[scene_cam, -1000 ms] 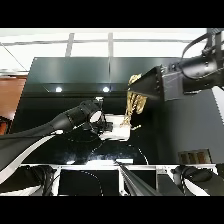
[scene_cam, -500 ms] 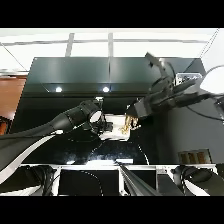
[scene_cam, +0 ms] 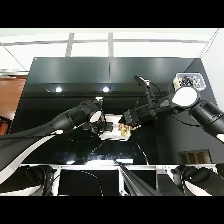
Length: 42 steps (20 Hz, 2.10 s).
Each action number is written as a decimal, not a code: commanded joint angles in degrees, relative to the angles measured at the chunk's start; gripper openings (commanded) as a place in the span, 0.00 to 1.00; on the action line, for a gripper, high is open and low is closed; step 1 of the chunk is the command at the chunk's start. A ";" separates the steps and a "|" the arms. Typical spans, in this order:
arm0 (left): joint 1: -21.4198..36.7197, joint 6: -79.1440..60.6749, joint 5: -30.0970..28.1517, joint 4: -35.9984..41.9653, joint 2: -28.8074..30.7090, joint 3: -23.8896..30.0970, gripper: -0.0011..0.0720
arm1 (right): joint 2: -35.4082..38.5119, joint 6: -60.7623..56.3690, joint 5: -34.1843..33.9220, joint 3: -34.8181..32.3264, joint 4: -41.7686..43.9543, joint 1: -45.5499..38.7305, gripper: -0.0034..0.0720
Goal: Fold the box and place the chain.
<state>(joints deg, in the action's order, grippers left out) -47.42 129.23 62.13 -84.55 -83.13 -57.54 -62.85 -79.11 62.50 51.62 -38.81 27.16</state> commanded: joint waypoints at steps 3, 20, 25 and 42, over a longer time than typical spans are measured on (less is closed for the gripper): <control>0.00 0.00 -0.09 -0.02 -0.02 0.02 0.06 | -0.68 -0.07 -1.25 -0.17 2.29 -0.68 0.05; 0.00 0.00 -0.09 -0.02 -0.02 0.02 0.06 | -6.51 -3.32 4.11 4.57 -6.82 -0.48 0.59; 0.02 0.00 -0.07 -0.02 -0.02 0.02 0.06 | 4.13 3.65 9.79 2.47 -21.68 -12.68 0.59; 0.02 -0.02 -0.15 -0.33 -0.02 0.02 0.06 | -3.21 80.19 -23.67 -24.26 4.33 -6.21 1.00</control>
<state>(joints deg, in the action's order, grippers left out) -47.42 129.23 61.98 -84.79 -83.13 -57.54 -62.72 -8.73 40.42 27.81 -40.36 20.60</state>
